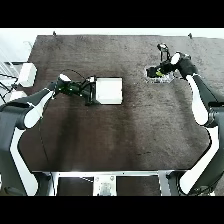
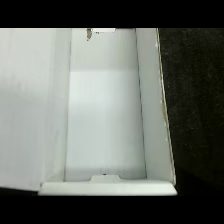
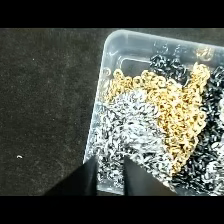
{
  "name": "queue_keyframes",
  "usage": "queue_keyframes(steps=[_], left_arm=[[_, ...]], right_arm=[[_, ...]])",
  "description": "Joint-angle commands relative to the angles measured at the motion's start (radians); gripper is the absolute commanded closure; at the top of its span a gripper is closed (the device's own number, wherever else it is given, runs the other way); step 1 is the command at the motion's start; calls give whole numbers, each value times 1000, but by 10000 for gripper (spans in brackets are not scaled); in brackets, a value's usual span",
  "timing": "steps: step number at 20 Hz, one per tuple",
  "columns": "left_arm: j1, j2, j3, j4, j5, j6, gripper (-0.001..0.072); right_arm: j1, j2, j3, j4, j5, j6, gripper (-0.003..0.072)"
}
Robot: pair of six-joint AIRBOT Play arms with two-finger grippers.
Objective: Fold the box and place the chain.
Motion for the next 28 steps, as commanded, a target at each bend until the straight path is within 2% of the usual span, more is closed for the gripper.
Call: queue_keyframes(steps=[1, 2, 9, 10, 11, 12, 14, 25, 26, 27, 28], left_arm=[[1, 0, 0, 0, 0, 0, 185], [1, 0, 0, 0, 0, 0, 184], [1, 0, 0, 0, 0, 0, 185], [1, 0, 0, 0, 0, 0, 184], [1, 0, 0, 0, 0, 0, 185], [1, 0, 0, 0, 0, 0, 185], [2, 0, 0, 0, 0, 0, 185], [1, 0, 0, 0, 0, 0, 185], [1, 0, 0, 0, 0, 0, 185], [1, 0, 0, 0, 0, 0, 185], [1, 0, 0, 0, 0, 0, 185]], right_arm=[[10, -10, 0, 22, -10, -20, 572], [11, -10, 2, 22, -16, -23, 672], [10, 37, 42, 10, -5, -22, 672], [9, 42, 43, -5, 0, -15, 650], [8, 42, 42, -32, 4, 0, 490], [8, 40, 40, -74, 17, 16, 430], [9, 34, 40, -111, 31, 23, 431], [10, -33, 40, -111, 47, 22, 435], [10, -38, 40, -111, 48, 22, 522], [11, -38, 40, -110, 47, 21, 658], [14, -36, 44, -110, 45, 18, 672]])
